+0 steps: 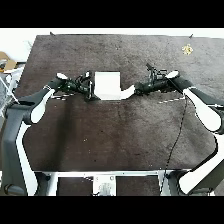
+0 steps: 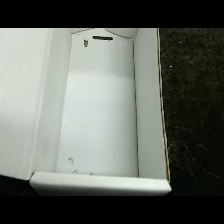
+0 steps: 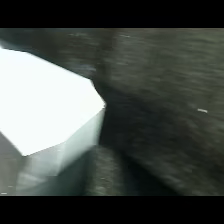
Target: Fold the box and place the chain.
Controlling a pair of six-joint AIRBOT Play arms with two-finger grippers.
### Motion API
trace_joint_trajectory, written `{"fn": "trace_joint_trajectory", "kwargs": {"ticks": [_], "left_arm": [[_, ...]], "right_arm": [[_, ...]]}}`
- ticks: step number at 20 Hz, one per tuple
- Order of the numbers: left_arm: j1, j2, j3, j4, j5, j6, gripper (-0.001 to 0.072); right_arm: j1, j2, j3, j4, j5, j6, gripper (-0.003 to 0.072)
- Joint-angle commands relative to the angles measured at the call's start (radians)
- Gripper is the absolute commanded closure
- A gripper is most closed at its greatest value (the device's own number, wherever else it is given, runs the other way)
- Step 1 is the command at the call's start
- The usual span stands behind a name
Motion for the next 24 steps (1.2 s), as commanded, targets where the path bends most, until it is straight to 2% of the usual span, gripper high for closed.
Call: {"fn": "trace_joint_trajectory", "kwargs": {"ticks": [1, 7, 9, 10, 11, 17, 24], "left_arm": [[0.000, 0.001, 0.000, 0.000, 0.000, 0.003, 0.0436], [0.000, 0.001, 0.000, 0.000, 0.000, 0.003, 0.0436], [0.000, 0.001, 0.000, 0.000, 0.000, 0.003, 0.0436], [0.000, 0.001, 0.000, 0.000, 0.000, 0.003, 0.0436], [0.000, 0.001, 0.000, 0.000, 0.000, 0.003, 0.0436], [0.000, 0.001, 0.000, 0.000, 0.000, 0.003, 0.0436], [0.000, 0.001, 0.000, 0.000, 0.000, 0.003, 0.0435]], "right_arm": [[0.000, -0.003, 0.002, 0.104, 0.025, -0.038, 0.0311], [0.020, -0.003, 0.031, 0.091, 0.049, 0.029, 0.0309], [0.047, -0.003, 0.061, 0.028, 0.054, 0.079, 0.0309], [0.063, -0.003, 0.079, -0.022, 0.053, 0.112, 0.0293], [0.075, -0.003, 0.094, -0.059, 0.053, 0.136, 0.0230], [0.130, -0.008, 0.158, -0.170, 0.023, 0.257, 0.0249], [0.193, -0.080, 0.286, -0.310, 0.040, 0.412, 0.0248]]}}
